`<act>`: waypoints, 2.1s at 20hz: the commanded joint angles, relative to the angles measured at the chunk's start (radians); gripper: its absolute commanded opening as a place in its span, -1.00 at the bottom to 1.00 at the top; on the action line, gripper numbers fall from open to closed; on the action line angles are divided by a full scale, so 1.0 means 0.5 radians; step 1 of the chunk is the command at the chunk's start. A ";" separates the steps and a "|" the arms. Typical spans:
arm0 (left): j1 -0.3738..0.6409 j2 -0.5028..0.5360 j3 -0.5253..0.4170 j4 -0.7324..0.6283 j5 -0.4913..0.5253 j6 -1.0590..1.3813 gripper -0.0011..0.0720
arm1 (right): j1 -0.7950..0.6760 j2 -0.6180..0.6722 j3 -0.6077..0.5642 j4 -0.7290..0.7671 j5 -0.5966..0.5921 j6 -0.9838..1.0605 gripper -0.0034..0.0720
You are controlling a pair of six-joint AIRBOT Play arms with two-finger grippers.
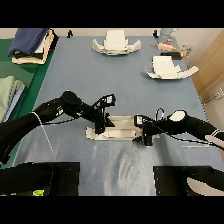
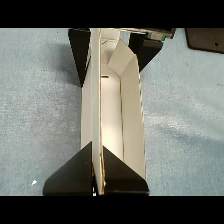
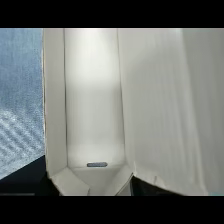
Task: Fold the box.
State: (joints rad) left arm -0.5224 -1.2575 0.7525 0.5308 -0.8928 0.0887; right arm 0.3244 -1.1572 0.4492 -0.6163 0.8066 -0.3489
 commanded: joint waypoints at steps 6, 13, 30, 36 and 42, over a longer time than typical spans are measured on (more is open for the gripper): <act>0.000 0.001 0.002 -0.142 0.002 -0.001 -0.92 | 0.002 -0.002 0.001 -0.001 0.000 -0.001 0.44; 0.000 0.001 0.002 -0.142 -0.014 -0.008 -0.92 | 0.002 -0.002 0.001 -0.001 0.000 0.000 0.44; -0.112 0.409 0.002 0.072 -0.525 -2.389 -0.92 | 0.002 -0.002 0.001 -0.001 -0.001 -0.001 0.44; -0.114 0.115 0.010 -0.546 0.161 -2.529 -0.92 | 0.001 -0.002 0.001 -0.001 -0.002 -0.001 0.44; -0.024 -0.072 0.009 -0.458 0.355 -2.741 -0.92 | 0.001 -0.002 0.001 -0.001 -0.002 -0.001 0.44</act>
State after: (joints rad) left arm -0.5465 -1.2484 0.7563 0.2951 -0.7731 -1.2190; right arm 0.3248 -1.1587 0.4492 -0.6167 0.8055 -0.3492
